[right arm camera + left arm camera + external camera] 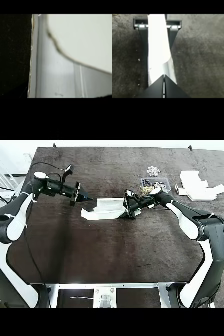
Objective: Fold the box and place the chain.
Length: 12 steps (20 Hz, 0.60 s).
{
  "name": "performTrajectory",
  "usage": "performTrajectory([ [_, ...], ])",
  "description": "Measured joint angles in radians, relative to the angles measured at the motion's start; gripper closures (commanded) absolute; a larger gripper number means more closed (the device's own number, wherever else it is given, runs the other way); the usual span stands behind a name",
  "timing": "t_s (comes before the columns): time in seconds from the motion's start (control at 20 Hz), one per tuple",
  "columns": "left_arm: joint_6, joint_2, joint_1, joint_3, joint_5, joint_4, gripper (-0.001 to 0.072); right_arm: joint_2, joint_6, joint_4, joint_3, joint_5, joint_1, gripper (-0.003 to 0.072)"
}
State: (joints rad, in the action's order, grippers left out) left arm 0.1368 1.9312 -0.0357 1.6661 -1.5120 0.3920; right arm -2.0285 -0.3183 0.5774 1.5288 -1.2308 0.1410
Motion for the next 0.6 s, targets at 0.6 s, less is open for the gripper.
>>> performTrajectory([
  [0.6, 0.024, -0.219, -0.187, -0.362, 0.415, 0.059, 0.0697, 0.000, 0.000, 0.000, 0.000, 0.000, 0.000, 0.0110],
])
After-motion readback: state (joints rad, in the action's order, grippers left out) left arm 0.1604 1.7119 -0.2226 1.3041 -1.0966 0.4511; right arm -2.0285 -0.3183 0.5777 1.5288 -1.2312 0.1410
